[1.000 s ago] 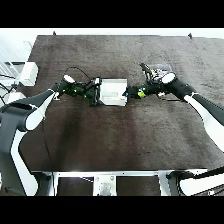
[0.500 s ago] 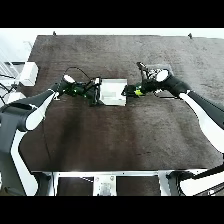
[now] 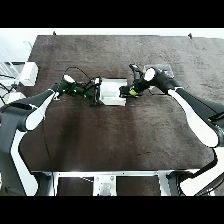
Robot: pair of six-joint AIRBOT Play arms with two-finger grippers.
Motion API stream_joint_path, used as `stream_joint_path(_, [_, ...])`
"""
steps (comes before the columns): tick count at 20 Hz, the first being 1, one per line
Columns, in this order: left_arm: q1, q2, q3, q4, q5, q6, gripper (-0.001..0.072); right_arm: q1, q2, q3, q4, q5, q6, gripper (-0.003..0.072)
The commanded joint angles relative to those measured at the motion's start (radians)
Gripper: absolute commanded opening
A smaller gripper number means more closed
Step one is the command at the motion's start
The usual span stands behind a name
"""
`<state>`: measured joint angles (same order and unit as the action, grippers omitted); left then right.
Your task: Fold the box and place the chain.
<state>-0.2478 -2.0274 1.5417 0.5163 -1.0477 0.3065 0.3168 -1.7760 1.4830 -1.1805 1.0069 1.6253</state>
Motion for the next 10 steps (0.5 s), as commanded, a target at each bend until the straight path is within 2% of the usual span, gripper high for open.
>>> stream_joint_path(1, [-0.001,0.000,0.000,0.000,0.000,-0.001,0.0299,0.042,-0.045,0.084,-0.171,0.069,0.135,0.0431])
stream_joint_path(5, [-0.001,0.000,0.000,0.000,0.000,0.000,0.0299,0.065,-0.047,0.125,-0.260,0.097,0.250,0.0416])
stream_joint_path(10, [-0.001,0.000,0.000,0.000,0.000,-0.001,0.0299,0.066,-0.061,0.142,-0.297,0.098,0.303,0.0409])
